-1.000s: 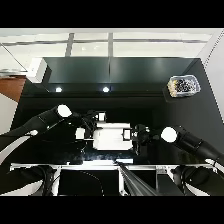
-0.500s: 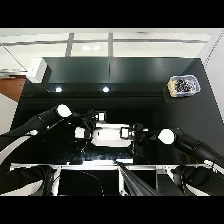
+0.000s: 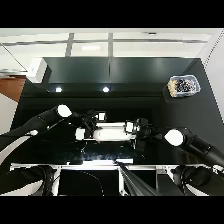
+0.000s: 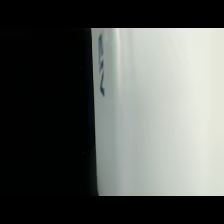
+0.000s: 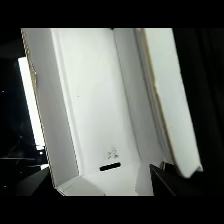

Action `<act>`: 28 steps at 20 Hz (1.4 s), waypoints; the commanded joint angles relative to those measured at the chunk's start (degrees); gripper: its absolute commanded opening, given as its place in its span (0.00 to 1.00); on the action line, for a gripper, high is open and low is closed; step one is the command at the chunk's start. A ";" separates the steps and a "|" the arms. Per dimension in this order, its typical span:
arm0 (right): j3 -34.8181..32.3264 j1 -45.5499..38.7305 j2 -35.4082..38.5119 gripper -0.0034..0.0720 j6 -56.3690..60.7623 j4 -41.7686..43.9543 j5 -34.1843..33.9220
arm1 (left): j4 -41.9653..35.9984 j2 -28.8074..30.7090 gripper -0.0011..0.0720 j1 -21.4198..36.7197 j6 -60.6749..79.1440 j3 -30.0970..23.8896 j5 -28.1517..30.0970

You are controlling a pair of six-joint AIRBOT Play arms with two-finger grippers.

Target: Fold the box and place the chain.

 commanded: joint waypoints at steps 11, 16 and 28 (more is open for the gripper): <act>0.44 -1.38 -0.24 0.98 -4.15 3.89 -3.89 | 0.02 -0.02 0.05 -0.02 0.07 0.04 -0.04; 0.44 -4.24 -4.48 0.98 -19.45 14.78 0.90 | 0.02 -0.02 0.05 -0.02 0.09 0.04 -0.02; 0.44 -10.45 -13.40 0.98 -35.58 24.92 8.39 | 0.02 -0.02 0.05 -0.04 0.09 0.04 -0.02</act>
